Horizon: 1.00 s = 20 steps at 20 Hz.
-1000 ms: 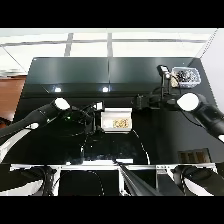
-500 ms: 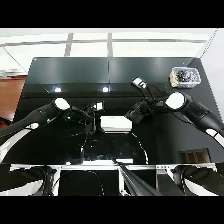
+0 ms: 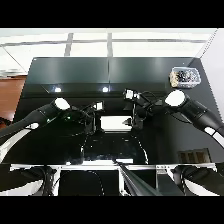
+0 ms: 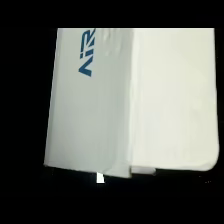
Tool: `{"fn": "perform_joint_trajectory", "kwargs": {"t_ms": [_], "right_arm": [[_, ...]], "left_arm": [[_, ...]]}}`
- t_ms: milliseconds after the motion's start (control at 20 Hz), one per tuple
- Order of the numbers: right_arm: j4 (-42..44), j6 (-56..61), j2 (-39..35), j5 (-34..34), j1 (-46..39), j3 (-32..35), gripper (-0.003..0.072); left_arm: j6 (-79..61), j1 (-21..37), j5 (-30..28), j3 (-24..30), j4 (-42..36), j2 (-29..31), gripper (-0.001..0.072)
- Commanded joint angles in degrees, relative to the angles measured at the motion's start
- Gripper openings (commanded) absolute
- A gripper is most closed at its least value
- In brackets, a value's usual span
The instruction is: Fold the box and place the chain.
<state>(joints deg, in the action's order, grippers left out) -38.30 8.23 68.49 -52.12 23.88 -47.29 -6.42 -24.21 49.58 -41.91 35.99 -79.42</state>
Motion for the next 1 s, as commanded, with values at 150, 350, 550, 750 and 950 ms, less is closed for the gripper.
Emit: {"fn": "perform_joint_trajectory", "kwargs": {"t_ms": [150,350,550,750,950], "right_arm": [[1.2,-3.0,3.1,-0.8,1.1,-0.1,0.0707],[1.2,-2.4,3.1,-2.4,1.1,-0.1,0.0236],[0.9,-1.3,3.1,-3.2,1.1,-0.1,0.0236],[-1.4,-1.2,3.1,-3.2,1.1,0.2,0.0237],[-1.3,-0.9,3.1,-3.2,1.1,1.2,0.0374]], "left_arm": [[0.0,0.0,0.0,0.0,0.0,0.0,0.0364],[0.0,0.0,0.0,0.0,0.0,0.0,0.0364],[0.0,0.0,0.0,0.0,0.0,0.0,0.0364],[0.0,0.0,0.0,0.0,0.0,0.0,0.0364],[0.0,0.0,0.0,0.0,0.0,0.0,0.0364]]}}
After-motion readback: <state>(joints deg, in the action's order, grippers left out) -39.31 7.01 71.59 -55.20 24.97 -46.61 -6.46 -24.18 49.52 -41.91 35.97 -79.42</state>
